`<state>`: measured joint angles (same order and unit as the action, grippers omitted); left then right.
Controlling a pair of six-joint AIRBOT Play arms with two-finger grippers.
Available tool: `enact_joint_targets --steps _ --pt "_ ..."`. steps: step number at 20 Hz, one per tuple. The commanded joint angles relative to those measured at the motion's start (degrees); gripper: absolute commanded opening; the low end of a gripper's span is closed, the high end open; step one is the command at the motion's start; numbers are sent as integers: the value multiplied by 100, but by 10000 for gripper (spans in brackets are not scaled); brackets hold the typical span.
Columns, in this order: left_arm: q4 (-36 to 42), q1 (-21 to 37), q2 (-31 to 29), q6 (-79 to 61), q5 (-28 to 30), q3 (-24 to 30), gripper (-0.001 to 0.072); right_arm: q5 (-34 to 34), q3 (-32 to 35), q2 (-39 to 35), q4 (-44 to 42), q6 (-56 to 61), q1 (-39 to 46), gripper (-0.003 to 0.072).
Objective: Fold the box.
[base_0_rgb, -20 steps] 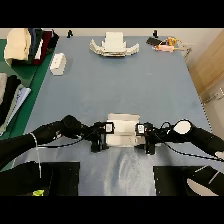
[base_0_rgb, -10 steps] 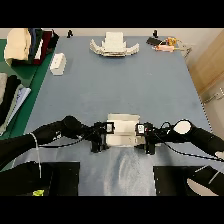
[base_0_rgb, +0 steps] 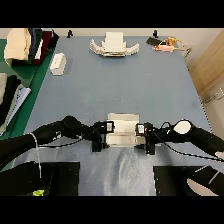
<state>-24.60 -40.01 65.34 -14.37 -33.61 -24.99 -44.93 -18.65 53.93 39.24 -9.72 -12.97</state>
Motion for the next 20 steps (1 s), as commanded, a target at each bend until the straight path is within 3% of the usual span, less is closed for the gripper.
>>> enact_joint_targets --steps 1,3,4,5,7,12,13,14,20 --pt "11 -2 2 20 2 -7 352 0 2 -2 -2 2 2 495" --pt "11 -2 2 26 4 -7 353 0 2 -2 -4 2 2 495" --pt "11 -2 2 26 2 -7 435 0 2 -2 -2 2 2 494" --pt "11 -2 2 28 4 -7 610 0 2 -2 -2 2 2 494" --pt "11 -2 2 28 0 -7 642 0 2 -2 -2 2 2 494" --pt "11 -2 2 28 2 -7 625 0 2 -2 -2 2 2 494" --pt "9 -2 2 26 0 -7 454 -2 2 -2 -2 2 2 495" --pt "-7 -2 2 26 -13 -7 349 -2 2 -2 -2 2 2 494" --pt "-4 -2 2 31 -37 -7 351 0 2 -2 -2 2 2 494"
